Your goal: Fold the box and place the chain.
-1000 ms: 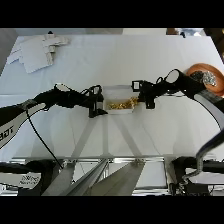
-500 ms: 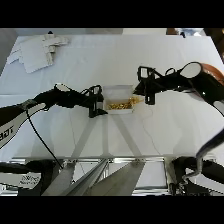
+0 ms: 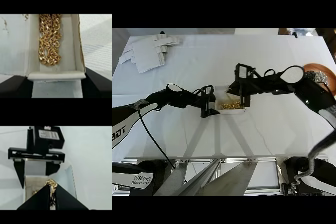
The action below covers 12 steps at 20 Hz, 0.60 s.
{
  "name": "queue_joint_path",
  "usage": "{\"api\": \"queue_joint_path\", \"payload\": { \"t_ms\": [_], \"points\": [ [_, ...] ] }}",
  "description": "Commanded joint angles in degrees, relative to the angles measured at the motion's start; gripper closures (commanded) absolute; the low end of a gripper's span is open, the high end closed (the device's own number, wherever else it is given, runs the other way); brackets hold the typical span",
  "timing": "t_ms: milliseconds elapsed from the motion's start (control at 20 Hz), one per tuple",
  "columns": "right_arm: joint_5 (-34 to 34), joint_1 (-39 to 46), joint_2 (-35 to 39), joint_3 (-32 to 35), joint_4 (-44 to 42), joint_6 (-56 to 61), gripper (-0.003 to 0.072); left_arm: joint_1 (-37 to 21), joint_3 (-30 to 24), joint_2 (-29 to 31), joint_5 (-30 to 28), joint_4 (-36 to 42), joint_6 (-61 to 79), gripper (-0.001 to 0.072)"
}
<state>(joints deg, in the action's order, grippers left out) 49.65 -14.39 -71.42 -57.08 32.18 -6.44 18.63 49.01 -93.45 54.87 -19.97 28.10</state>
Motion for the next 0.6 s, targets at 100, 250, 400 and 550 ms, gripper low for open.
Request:
{"api": "queue_joint_path", "payload": {
  "t_ms": [100,250,400,550],
  "points": [
    [-2.3,-3.5,-2.1,-0.1,0.2,0.5,0.0674,0.0,0.0,0.0,0.0,0.0,0.0,0.0618],
    [-2.3,-3.5,-2.3,-0.1,4.0,0.7,0.0486,0.0,0.0,0.0,0.0,0.0,0.0,0.0618],
    [-0.3,-2.1,-1.2,-0.1,3.9,0.7,0.0142,0.0,0.0,0.0,0.0,0.0,0.0,0.0618],
    [5.6,3.8,1.3,-0.1,3.9,0.7,0.0162,0.0,0.0,0.0,0.0,0.0,0.0,0.0618]
  ]
}}
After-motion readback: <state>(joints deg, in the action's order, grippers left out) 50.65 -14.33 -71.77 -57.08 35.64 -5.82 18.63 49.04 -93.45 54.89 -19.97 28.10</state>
